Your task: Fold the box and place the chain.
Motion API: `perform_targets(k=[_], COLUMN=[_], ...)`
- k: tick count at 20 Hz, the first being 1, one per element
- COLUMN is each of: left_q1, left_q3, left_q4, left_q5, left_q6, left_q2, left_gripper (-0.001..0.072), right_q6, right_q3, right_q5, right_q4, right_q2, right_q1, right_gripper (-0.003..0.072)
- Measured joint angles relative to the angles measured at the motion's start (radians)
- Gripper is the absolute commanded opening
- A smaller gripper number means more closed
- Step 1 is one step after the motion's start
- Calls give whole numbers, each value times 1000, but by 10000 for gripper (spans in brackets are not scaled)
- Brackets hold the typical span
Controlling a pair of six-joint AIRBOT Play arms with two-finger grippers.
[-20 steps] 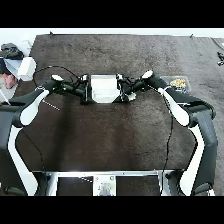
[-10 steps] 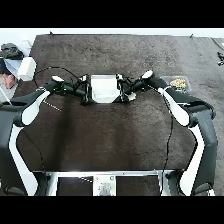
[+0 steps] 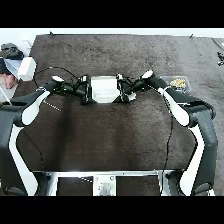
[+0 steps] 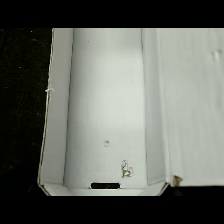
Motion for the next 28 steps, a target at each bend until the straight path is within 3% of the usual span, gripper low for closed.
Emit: perform_targets(k=[28], left_q1=[0], left_q3=[0], left_q4=[29], left_q5=[12], left_q6=[-3], left_q2=[0], left_gripper=[357], right_q6=[-2], right_q3=[0], right_q5=[2], right_q4=[0], right_q2=[0], right_q1=[0], right_gripper=[274])
